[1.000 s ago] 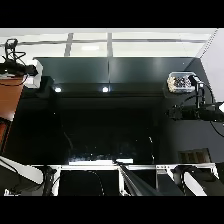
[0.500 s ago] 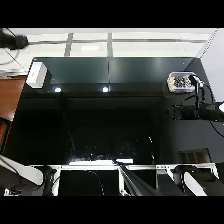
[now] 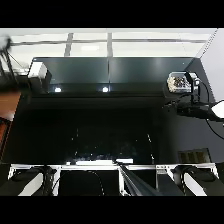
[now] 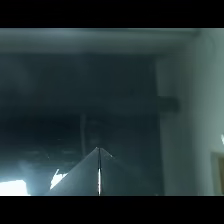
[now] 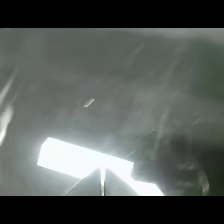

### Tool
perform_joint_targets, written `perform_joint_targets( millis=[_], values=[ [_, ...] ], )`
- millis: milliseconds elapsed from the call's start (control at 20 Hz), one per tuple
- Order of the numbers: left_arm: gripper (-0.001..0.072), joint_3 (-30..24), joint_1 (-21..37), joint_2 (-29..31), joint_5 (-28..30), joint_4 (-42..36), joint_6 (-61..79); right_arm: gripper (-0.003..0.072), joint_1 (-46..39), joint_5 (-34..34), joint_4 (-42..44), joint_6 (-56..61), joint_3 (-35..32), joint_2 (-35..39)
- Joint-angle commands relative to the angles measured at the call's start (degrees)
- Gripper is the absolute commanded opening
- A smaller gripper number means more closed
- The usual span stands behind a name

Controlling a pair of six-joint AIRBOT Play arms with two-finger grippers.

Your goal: Fold the box and place the chain.

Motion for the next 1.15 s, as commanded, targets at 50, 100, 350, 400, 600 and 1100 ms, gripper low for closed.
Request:
perform_joint_targets(
  millis=[50, 100, 350, 400, 600, 1100],
  values=[
    [0.0023, -24.46, -3.76, 19.93, 5.33, 1.6, -4.92, 0.0017, 0.28, -10.14, -2.67, -0.26, -2.97, 0.02],
    [0.0023, -25.14, -3.76, 21.81, 4.98, 2.99, -4.9, 0.0017, 0.35, -9.05, -2.69, -0.26, -2.97, 0.0],
    [0.0025, -25.24, -3.76, 26.03, 4.22, 3.78, -4.94, 0.0016, 0.35, -8.37, -2.71, -0.28, -2.97, 0.02],
    [0.0025, -25.24, -3.76, 25.99, 4.22, 3.78, -4.94, 0.0017, 0.35, -8.39, -2.71, -0.28, -2.97, 0.02],
    [0.0025, -25.24, -3.76, 25.99, 4.22, 3.78, -4.94, 0.0016, 0.35, -8.41, -2.71, -0.28, -2.97, 0.02],
    [0.0025, -25.24, -3.76, 25.99, 4.22, 3.78, -4.94, 0.0016, 0.35, -8.41, -2.69, -0.28, -2.97, 0.02]
  ],
)
